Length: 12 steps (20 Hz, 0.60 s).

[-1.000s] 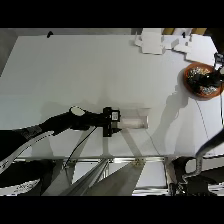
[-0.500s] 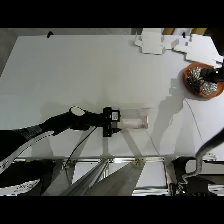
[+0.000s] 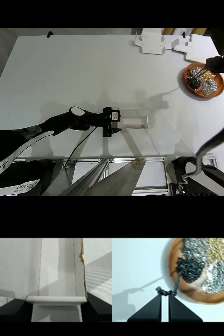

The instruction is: Fold the box and place the chain.

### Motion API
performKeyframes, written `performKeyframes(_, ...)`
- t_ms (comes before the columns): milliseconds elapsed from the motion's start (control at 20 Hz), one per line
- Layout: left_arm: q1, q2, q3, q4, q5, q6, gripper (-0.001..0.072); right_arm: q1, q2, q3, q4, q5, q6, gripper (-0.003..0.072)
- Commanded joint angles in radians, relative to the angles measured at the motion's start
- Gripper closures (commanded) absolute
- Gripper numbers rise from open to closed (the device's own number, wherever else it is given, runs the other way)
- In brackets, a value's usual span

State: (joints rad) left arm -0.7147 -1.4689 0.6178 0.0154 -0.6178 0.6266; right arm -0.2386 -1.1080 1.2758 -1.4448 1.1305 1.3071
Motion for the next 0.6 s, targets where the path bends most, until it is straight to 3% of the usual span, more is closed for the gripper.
performKeyframes(0, 0.000, 0.000, 0.000, 0.000, 0.000, 0.000, 0.0570, 0.107, 0.145, 0.001, 0.082, 0.130, -0.006, 0.0672)
performKeyframes(350, 0.000, 0.000, 0.000, 0.000, 0.000, 0.000, 0.0570, 0.355, 0.352, 0.000, 0.217, 0.320, 0.052, 0.0672)
performKeyframes(550, 0.000, 0.000, 0.000, 0.000, 0.000, 0.000, 0.0570, 0.536, 0.427, -0.002, 0.219, 0.335, 0.182, 0.0672)
